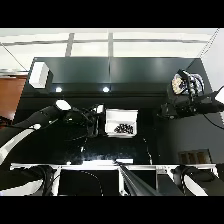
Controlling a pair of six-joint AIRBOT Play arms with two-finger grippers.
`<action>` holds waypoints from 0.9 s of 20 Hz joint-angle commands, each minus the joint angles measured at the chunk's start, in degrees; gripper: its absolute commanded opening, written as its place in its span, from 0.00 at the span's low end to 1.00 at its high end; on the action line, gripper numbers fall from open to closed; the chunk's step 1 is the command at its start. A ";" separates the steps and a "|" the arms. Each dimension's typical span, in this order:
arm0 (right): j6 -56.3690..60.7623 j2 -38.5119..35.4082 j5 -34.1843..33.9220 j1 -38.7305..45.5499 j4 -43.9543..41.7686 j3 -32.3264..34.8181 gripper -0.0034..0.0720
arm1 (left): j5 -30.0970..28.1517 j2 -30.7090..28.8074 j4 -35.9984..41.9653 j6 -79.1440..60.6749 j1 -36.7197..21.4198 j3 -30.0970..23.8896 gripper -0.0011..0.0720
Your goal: Fold the box and place the chain.
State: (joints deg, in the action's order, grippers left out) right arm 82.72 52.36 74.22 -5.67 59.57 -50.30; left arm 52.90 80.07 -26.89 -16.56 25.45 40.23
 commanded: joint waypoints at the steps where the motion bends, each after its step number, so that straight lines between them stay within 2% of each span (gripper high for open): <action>1: 0.00 0.00 -2.14 -0.04 2.71 0.02 0.31 | -0.33 0.04 -0.50 0.00 0.35 0.07 0.74; 3: 0.04 0.15 -6.05 -0.07 3.52 0.02 0.32 | -0.42 0.04 -0.48 0.04 0.35 0.07 0.74; 4: 0.28 0.37 -8.94 -0.28 3.10 0.02 0.35 | -0.42 0.04 -0.48 0.04 0.35 0.07 0.74; 5: 1.25 0.79 -11.67 -0.90 2.69 0.02 0.72 | -0.42 0.04 -0.48 0.04 0.35 0.07 0.74; 6: 1.20 1.60 -14.08 -1.97 1.64 0.02 1.00 | -0.42 0.04 -0.46 0.04 0.35 0.07 0.74; 9: -2.49 7.23 -18.84 -4.33 -4.31 -0.02 1.00 | -0.46 0.04 -0.44 0.04 0.35 0.07 0.74; 11: -8.46 12.87 -22.71 -4.44 -11.34 -0.59 1.00 | -0.83 0.04 -0.24 0.24 0.33 0.07 0.74; 15: -28.15 21.40 -19.78 -6.16 -24.57 -2.62 0.99 | -1.95 0.04 0.24 1.20 0.28 0.07 0.74; 18: -43.21 21.66 -16.20 -8.04 -24.44 -2.62 0.99 | -1.97 0.04 0.24 1.22 0.28 0.07 0.74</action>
State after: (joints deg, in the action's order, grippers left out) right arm 55.59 71.92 55.20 -12.21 39.46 -52.58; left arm 51.44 80.07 -26.76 -15.55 25.80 40.25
